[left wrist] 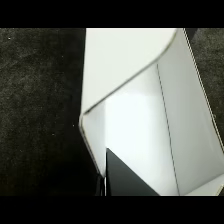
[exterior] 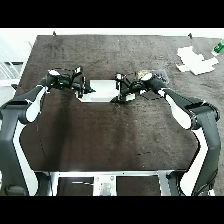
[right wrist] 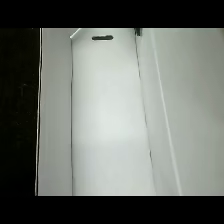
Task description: Fold the box and place the chain.
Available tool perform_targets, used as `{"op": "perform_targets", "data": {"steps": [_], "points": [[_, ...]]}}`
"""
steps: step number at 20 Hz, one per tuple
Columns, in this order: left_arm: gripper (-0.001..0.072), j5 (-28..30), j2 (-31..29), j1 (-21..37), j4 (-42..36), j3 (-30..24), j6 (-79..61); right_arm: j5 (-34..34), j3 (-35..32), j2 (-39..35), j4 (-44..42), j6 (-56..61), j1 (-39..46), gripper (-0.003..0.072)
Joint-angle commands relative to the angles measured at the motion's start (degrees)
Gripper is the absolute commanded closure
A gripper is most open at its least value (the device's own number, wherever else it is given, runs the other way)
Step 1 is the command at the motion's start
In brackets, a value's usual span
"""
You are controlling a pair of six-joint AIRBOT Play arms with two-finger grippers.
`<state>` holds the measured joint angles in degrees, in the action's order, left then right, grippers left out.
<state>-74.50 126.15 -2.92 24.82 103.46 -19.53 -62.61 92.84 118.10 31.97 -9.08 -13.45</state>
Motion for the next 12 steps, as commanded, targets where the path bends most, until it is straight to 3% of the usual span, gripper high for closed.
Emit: {"op": "perform_targets", "data": {"steps": [1, 12], "points": [[0.0687, 0.0, 0.0, 0.0, 0.0, 0.0, 0.0, -0.1, 0.0, 0.4, 0.0, 0.0, 0.0, 0.0018], [0.0687, 0.0, 0.0, 0.0, 0.0, 0.0, 0.0, -0.1, 0.6, 0.6, 0.7, -0.2, 0.0, 0.0052]]}}
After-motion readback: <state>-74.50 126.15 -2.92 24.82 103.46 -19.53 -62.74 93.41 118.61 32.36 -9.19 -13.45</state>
